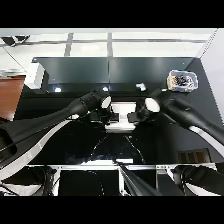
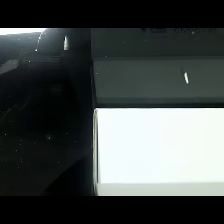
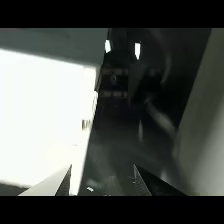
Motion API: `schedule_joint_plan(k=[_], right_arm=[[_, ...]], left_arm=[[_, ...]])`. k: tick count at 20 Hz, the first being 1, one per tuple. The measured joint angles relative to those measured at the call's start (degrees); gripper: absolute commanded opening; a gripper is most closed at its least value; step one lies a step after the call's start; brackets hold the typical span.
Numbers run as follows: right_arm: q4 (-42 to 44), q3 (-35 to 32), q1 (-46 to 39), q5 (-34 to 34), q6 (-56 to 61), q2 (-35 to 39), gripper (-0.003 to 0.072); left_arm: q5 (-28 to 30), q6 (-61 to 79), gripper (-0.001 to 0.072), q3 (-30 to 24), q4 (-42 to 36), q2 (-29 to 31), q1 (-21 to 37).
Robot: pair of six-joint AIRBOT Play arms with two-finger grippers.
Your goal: Fold the box and place the chain.
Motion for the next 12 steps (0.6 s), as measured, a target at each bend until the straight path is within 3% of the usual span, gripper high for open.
schedule_joint_plan(k=[4, 7, 8, 9, 12], right_arm=[[-17.07, -0.04, -2.47, 1.16, -2.78, 10.75, 0.0440], [-28.83, -0.61, -10.08, -3.32, -3.45, 13.79, 0.0443], [-30.25, -1.09, -13.51, -6.49, -3.56, 13.99, 0.0621], [-30.93, -1.73, -17.46, -10.25, -3.37, 13.70, 0.0711], [-26.43, -2.54, -28.65, -20.04, -2.45, 8.90, 0.0711]], left_arm=[[0.17, -0.02, 0.0026, 0.00, -0.02, 0.02, 0.00], [0.22, -0.04, 0.0026, 0.00, -0.04, 0.00, 0.00], [0.24, -0.04, 0.0026, 0.00, -0.04, 0.02, 0.00], [0.26, -0.07, 0.0026, 0.00, -0.04, 0.02, 0.00], [0.35, -0.04, 0.0026, 0.00, -0.04, 0.00, 0.00]])
